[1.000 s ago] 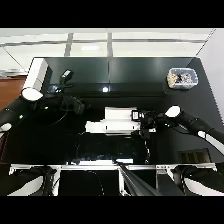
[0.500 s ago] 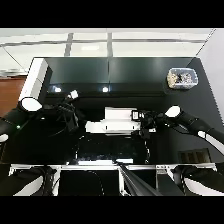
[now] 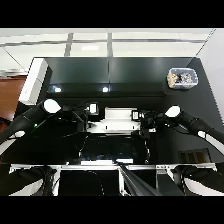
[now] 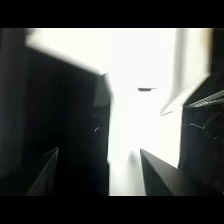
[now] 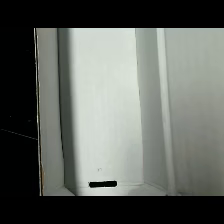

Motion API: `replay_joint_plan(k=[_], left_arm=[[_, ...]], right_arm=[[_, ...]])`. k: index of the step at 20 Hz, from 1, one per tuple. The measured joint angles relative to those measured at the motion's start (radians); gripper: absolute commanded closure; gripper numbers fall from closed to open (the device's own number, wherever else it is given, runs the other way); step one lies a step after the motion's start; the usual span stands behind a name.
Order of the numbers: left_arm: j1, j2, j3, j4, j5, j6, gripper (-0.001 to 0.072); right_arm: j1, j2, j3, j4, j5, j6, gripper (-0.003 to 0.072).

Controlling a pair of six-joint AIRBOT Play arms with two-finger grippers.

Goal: Fold the box and place the chain.

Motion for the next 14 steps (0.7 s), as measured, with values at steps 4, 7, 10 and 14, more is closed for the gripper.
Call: replay_joint_plan(k=[4, 7, 10, 14], left_arm=[[-0.011, -0.026, 0.009, -0.056, -0.033, 0.027, 0.0012], [-0.017, -0.045, 0.012, -0.084, -0.066, 0.034, 0.0062], [-0.026, -0.063, 0.012, -0.097, -0.084, 0.038, 0.0088], [-0.04, -0.09, 0.013, -0.124, -0.087, 0.077, 0.0091]], right_arm=[[0.0, 0.0, 0.0, 0.0, 0.0, 0.0, 0.0551], [0.0, 0.0, 0.0, 0.0, 0.0, 0.0, 0.0551], [0.0, 0.0, 0.0, 0.0, 0.0, 0.0, 0.0551], [0.0, 0.0, 0.0, 0.0, 0.0, 0.0, 0.0552]])
